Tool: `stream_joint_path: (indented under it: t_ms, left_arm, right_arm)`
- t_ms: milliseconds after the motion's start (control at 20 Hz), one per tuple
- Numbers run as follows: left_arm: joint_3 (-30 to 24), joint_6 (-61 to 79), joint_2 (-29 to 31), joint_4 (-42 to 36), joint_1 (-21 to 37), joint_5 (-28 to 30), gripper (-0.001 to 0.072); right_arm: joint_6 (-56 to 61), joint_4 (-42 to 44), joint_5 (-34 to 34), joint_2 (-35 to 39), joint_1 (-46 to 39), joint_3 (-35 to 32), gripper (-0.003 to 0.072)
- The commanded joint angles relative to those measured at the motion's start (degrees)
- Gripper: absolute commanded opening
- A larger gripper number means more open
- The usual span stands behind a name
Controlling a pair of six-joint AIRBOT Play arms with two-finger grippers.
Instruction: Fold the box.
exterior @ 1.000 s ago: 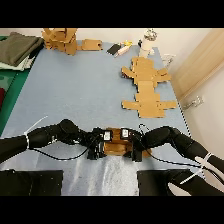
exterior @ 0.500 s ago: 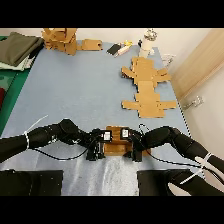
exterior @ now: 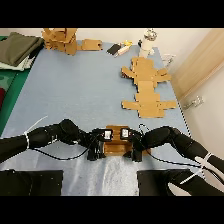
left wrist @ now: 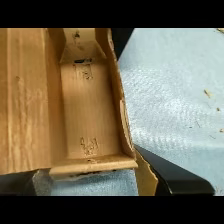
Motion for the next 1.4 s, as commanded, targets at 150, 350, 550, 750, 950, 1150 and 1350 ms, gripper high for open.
stream_joint_path:
  t_ms: [150, 350, 550, 750, 950, 1150, 1350]
  left_arm:
    - [0.09, 0.15, -0.15, -1.22, -0.31, 1.97, 0.0719]
    - [0.09, 0.15, -0.15, -0.22, -0.31, 1.88, 0.0607]
    - [0.09, 0.15, -0.15, -0.26, -0.28, 1.9, 0.0607]
    - [0.09, 0.15, -0.15, -0.24, -0.28, 1.92, 0.0608]
    - [0.09, 0.15, -0.15, -0.28, -0.28, 1.88, 0.0609]
    - [0.09, 0.15, -0.15, -0.28, -0.28, 1.88, 0.0608]
    - [0.09, 0.15, -0.15, -0.28, -0.28, 1.86, 0.0609]
  right_arm:
    - [-0.15, -0.04, 0.02, 0.02, -0.02, -0.02, 0.0495]
    - [-0.15, -0.04, 0.02, 0.02, -0.02, -0.02, 0.0495]
    - [-0.15, -0.04, 0.02, 0.02, -0.02, -0.02, 0.0496]
    - [-0.15, -0.04, 0.02, 0.02, -0.02, -0.02, 0.0495]
    - [-0.15, -0.04, 0.02, 0.02, -0.02, -0.02, 0.0495]
    - [-0.15, -0.04, 0.02, 0.02, -0.02, -0.02, 0.0495]
    - [-0.15, -0.04, 0.02, 0.02, -0.02, -0.02, 0.0496]
